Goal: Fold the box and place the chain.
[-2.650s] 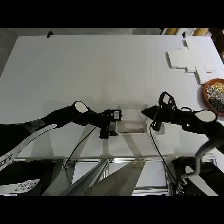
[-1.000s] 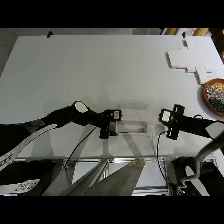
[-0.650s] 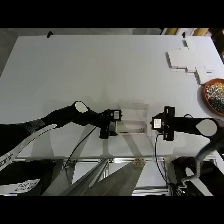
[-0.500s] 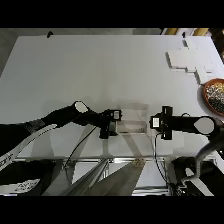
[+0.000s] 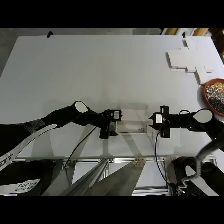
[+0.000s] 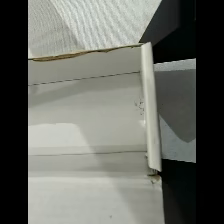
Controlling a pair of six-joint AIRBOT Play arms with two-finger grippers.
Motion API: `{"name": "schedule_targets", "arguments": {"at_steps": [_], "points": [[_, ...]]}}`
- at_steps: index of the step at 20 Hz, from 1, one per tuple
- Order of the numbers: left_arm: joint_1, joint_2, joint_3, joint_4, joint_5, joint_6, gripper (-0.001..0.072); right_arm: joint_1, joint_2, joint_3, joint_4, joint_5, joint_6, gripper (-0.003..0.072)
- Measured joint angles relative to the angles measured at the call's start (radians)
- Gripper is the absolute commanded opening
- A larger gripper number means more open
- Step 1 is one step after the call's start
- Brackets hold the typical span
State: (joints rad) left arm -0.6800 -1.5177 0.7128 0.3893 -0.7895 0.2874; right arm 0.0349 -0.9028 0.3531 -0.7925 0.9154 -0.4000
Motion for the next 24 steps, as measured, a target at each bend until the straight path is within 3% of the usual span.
{"name": "schedule_targets", "arguments": {"at_steps": [7, 9, 18, 21, 24], "points": [[0.0, 0.0, 0.0, 0.0, 0.0, 0.0, 0.0289, -0.006, -0.043, -0.001, -0.002, 0.095, -0.019, 0.0218], [0.0, 0.0, 0.0, 0.0, 0.0, 0.0, 0.0289, 0.003, -0.054, -0.001, 0.008, 0.105, -0.02, 0.0157], [0.0, 0.0, 0.0, 0.001, 0.0, 0.001, 0.0289, 0.089, -0.135, -0.001, 0.117, 0.058, -0.043, 0.0165], [0.0, 0.0, 0.0, 0.001, 0.0, 0.001, 0.0289, 0.103, -0.15, -0.001, 0.138, 0.044, -0.047, 0.0355], [0.0, 0.0, 0.0, 0.0, 0.0, 0.001, 0.0289, 0.108, -0.156, -0.006, 0.147, 0.038, -0.046, 0.0408]]}}
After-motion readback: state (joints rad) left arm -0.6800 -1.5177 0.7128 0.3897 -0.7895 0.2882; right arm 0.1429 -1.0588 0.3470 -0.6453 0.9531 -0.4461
